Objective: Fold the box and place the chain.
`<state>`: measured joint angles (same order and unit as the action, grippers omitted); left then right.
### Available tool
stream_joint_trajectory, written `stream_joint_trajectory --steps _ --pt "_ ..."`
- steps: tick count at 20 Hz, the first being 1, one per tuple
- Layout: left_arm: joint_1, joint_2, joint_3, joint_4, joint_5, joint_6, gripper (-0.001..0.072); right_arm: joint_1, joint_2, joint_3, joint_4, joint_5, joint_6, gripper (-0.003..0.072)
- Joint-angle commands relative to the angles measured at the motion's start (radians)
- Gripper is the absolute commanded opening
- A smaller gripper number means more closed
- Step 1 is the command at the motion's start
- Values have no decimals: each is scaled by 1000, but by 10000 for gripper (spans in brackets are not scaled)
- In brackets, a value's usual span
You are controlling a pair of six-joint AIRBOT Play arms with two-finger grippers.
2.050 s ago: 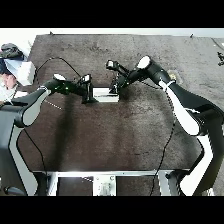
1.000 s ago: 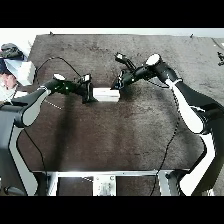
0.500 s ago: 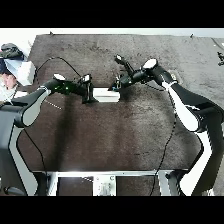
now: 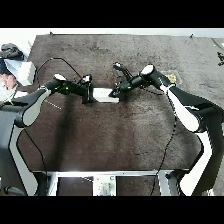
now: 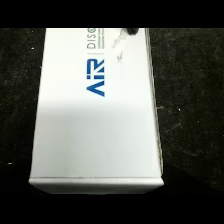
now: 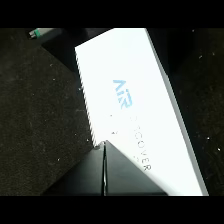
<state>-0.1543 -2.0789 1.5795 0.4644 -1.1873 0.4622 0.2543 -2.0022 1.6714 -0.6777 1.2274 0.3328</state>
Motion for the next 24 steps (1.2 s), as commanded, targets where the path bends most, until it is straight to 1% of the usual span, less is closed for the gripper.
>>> stream_joint_trajectory --steps 1,5,9,11,12,14,16,21,22,24 --pt "1 0 1 -2 0 -2 323 -3 0 7 -62 -37 13 13" --pt "1 0 1 -2 0 -2 323 -18 105 10 111 -47 -25 12" --pt "1 0 1 -2 0 -2 323 -52 262 -3 215 -67 8 11" --pt "1 0 1 -2 0 -2 323 -69 360 -47 229 -127 69 11" --pt "1 0 1 -2 0 -2 323 -75 423 -93 229 -177 80 10" --pt "1 0 1 -2 0 -2 323 -79 558 -217 223 -294 80 11" --pt "1 0 1 -2 0 -2 324 -79 711 -383 193 -454 80 11" --pt "1 0 1 -2 2 -1 323 -79 1118 -900 184 -1001 80 11" --pt "2 0 1 -2 2 -1 323 -79 1183 -990 185 -1076 80 11" --pt "1 0 1 -2 2 -1 323 -79 1289 -1134 185 -1164 80 12"
